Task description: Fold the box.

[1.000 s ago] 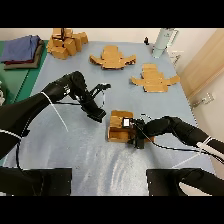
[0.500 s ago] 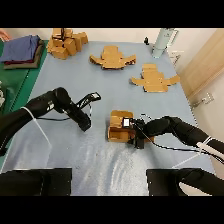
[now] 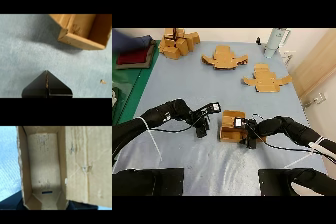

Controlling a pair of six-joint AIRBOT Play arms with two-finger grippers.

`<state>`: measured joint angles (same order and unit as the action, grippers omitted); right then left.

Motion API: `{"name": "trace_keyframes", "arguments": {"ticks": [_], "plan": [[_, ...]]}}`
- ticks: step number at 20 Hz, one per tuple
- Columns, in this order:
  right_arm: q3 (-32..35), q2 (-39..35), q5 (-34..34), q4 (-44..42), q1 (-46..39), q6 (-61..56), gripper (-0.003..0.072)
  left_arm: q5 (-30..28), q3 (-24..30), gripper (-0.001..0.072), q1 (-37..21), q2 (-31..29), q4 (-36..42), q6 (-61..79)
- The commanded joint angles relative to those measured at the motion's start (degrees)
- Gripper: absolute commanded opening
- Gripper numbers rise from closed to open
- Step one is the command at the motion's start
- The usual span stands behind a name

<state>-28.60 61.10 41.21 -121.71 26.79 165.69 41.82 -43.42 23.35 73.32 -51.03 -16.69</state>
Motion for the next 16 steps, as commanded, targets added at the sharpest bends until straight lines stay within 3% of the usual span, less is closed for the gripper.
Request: {"name": "trace_keyframes", "arguments": {"ticks": [1,3,11,16], "plan": [[-0.02,0.02,-0.02,0.0,0.0,-0.02,0.0558,-1.9,1.49,0.0027,-0.87,-0.07,8.33,11.89],[-0.02,0.02,0.0,0.0,0.0,-0.02,0.0558,-3.69,3.39,0.0689,-1.75,0.13,14.03,20.02],[-0.02,0.02,-0.02,0.0,0.0,-0.02,0.0558,-3.98,7.19,0.0684,2.01,0.52,30.84,38.75],[-0.02,0.02,0.0,0.0,0.0,-0.02,0.0558,-5.84,7.17,0.0684,4.98,2.36,31.89,38.75]]}}
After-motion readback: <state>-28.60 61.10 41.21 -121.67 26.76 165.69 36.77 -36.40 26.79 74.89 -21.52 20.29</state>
